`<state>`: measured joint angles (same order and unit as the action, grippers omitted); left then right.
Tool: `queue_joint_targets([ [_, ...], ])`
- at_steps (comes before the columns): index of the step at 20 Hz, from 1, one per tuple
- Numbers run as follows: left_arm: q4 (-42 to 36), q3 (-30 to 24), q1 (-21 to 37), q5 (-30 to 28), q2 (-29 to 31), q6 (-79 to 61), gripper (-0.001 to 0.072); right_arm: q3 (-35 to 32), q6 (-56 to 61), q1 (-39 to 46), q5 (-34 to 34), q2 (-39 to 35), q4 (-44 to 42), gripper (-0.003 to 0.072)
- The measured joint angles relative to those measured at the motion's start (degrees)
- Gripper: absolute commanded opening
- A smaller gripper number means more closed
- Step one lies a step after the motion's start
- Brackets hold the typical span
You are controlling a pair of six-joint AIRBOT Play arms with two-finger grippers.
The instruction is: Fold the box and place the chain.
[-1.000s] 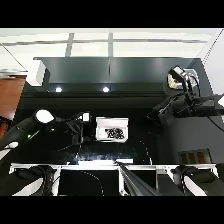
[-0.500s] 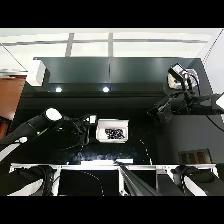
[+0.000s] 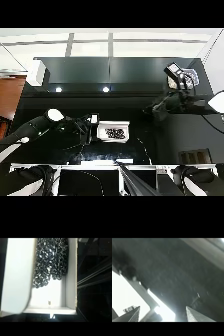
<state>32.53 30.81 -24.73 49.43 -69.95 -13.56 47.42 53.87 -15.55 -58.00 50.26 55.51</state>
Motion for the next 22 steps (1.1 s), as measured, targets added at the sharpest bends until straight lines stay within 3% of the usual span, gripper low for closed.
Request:
queue_joint_targets([
  [6, -0.13, 0.0, -0.07, -0.2, 0.0, 0.0, 0.0483, -0.17, -1.18, -10.23, 6.99, 10.03, -1.4, 0.0707],
  [15, -0.22, 0.0, -0.07, -0.76, 0.0, 0.0, 0.0483, -1.18, -16.52, -16.52, -2.97, 12.9, -1.75, 0.0707],
  [22, -0.24, 0.0, -0.07, -0.87, 0.0, 0.02, 0.0484, -3.19, -22.25, -19.15, -0.55, 13.03, -1.55, 0.0706],
])
